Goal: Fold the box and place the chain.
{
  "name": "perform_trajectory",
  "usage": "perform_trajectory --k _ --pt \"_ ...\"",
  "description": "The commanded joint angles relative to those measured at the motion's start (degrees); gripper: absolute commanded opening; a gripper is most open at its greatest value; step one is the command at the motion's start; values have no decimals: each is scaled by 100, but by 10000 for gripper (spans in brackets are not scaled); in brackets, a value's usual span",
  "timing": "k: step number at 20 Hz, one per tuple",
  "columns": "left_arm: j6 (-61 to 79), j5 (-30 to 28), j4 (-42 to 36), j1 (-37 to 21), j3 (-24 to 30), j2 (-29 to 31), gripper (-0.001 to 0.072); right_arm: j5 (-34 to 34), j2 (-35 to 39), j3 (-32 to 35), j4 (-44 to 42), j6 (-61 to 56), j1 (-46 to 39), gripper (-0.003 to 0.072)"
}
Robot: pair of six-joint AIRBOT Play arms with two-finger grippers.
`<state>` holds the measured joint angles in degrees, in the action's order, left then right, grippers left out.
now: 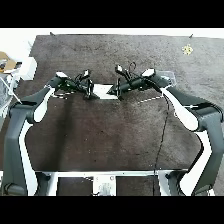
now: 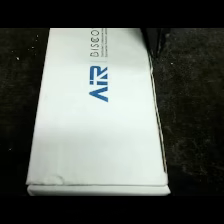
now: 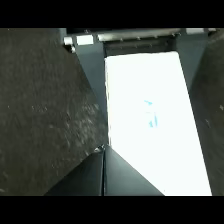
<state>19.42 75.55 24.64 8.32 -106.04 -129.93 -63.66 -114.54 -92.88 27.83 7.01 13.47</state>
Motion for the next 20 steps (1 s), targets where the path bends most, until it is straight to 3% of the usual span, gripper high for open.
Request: perform_trajectory --k 1,3,8,15,20 --pt "13 26 15 -4 -2 -2 354 -24 282 -7 -608 267 -20 -1" --pt "13 28 15 -4 -2 -2 354 4 313 -7 -994 400 -22 -1" --pt "13 28 15 -4 -2 -2 354 146 35 -4 -984 391 -9 -1" --pt "13 26 15 -4 -2 -2 354 168 -118 -2 146 328 116 -1" --pt "13 28 15 -4 -2 -2 354 221 446 -2 -179 332 31 -2"
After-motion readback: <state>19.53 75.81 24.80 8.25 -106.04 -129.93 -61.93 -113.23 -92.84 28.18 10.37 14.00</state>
